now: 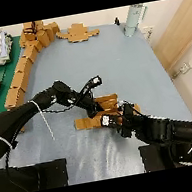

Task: Fold the box.

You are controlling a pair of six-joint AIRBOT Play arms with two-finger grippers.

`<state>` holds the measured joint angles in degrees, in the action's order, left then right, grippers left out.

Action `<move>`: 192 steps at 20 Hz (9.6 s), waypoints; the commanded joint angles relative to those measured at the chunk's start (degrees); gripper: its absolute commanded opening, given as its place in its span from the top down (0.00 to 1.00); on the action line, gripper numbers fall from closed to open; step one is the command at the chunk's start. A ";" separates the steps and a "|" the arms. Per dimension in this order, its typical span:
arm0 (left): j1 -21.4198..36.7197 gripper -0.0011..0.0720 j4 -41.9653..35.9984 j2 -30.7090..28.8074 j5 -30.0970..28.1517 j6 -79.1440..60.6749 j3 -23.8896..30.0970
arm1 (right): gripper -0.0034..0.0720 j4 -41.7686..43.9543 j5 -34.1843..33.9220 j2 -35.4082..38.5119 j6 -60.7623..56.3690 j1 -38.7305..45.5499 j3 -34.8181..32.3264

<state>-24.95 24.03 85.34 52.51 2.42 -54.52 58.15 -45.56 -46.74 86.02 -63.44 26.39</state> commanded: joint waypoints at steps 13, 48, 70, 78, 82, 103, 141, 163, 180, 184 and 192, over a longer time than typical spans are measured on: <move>0.02 0.97 0.00 0.04 0.00 0.00 -0.02 | 0.00 40.98 9.97 0.61 53.29 26.12 0.11; 0.02 0.97 0.00 0.04 0.00 -0.02 -0.02 | 0.00 64.63 -2.60 -14.03 83.32 39.65 4.17; 0.02 0.97 0.00 0.04 0.00 -0.02 -0.02 | 0.18 65.09 0.37 -16.15 82.93 39.65 4.17; 0.02 0.97 0.02 0.04 0.00 -0.02 -0.02 | 0.18 65.09 0.26 -16.13 82.93 39.65 4.17; 0.02 0.97 0.00 0.04 0.00 0.00 -0.02 | 0.18 65.09 0.07 -16.13 82.93 39.65 4.17; 5.09 0.06 16.57 -8.26 3.61 26.58 -0.50 | 0.17 64.57 0.07 -16.11 82.95 39.65 4.17; 7.23 0.98 16.79 3.96 12.00 55.25 -15.06 | 0.17 64.57 0.07 -16.04 82.95 39.65 4.17; 3.10 0.05 7.08 -21.88 -12.39 -12.46 22.16 | 0.17 64.57 0.07 -16.04 82.93 39.65 4.17; -1.16 0.76 -0.24 -9.94 -13.77 -15.52 16.35 | 0.17 64.41 0.04 -16.04 82.95 39.65 4.17; -2.71 0.76 -3.48 -9.84 -13.79 -16.83 16.26 | 0.17 64.39 0.07 -16.04 82.95 39.65 4.17; -4.04 0.76 -3.48 -10.03 -15.98 -15.23 16.26 | 0.17 64.37 0.07 -16.04 82.95 39.65 4.17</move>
<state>-28.40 20.82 75.42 37.04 -13.69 -38.22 122.52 -45.50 -62.83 168.97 -23.75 30.55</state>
